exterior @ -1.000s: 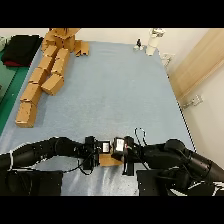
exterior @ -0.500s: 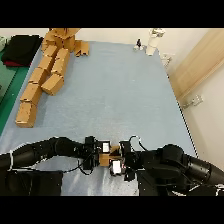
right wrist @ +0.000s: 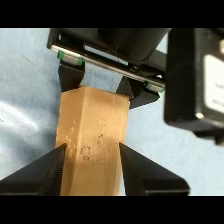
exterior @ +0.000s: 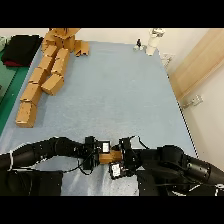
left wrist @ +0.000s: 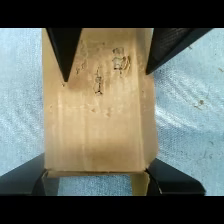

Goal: Fold the box.

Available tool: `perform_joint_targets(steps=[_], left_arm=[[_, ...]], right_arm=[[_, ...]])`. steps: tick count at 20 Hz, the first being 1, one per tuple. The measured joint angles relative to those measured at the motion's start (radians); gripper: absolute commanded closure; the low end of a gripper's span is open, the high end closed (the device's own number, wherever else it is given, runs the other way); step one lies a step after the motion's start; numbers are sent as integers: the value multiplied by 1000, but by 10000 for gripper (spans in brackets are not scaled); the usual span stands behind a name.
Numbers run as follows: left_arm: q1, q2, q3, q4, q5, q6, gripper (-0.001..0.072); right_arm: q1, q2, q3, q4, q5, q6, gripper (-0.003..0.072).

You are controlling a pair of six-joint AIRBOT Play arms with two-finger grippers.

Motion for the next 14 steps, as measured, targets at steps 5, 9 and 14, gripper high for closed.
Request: perform_joint_targets(steps=[5, 9, 14], left_arm=[[0, 0, 0, -1, 0, -2, 359], [0, 0, 0, -3, 3, -3, 358], [0, 0, 0, -1, 5, -1, 359]], right_arm=[[1, -26, 0, -38, 7, 9, 326], [5, -29, 0, -60, 9, 11, 414], [54, -29, 4, -154, 11, 95, 471]])
